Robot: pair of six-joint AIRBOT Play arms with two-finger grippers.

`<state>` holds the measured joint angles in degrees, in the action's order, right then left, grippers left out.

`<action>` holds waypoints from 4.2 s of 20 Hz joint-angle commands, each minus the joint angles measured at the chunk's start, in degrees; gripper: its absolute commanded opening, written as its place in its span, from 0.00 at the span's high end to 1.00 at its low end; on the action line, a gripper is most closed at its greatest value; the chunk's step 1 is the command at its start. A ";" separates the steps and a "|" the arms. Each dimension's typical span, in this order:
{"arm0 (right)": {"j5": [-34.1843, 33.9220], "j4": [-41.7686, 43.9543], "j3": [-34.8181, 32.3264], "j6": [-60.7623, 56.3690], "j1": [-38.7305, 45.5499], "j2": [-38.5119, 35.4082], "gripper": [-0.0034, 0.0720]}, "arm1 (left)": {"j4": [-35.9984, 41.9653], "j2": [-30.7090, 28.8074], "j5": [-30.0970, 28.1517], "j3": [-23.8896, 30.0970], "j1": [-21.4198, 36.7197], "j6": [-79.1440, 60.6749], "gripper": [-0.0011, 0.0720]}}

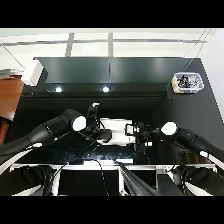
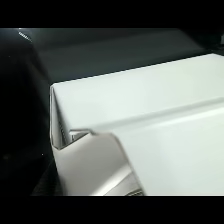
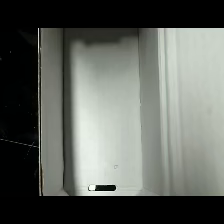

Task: Fold the box and place the chain.

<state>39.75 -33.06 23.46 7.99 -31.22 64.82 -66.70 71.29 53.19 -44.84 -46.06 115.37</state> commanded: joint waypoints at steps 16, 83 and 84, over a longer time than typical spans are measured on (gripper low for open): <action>0.02 0.02 0.02 0.00 0.02 -0.02 0.44 | -13.14 0.92 2.08 -2.71 -4.66 12.68 0.26; 7.63 -18.05 5.33 -13.20 0.00 -4.09 0.03 | -20.11 9.66 13.03 -11.21 -3.93 20.06 0.95; 7.58 -18.05 5.33 -13.18 0.02 -3.98 0.03 | -20.26 9.66 12.87 -11.21 -3.93 20.06 0.95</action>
<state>46.09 -48.27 28.40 -2.68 -31.22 61.01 -86.52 81.03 66.22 -56.14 -50.19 135.39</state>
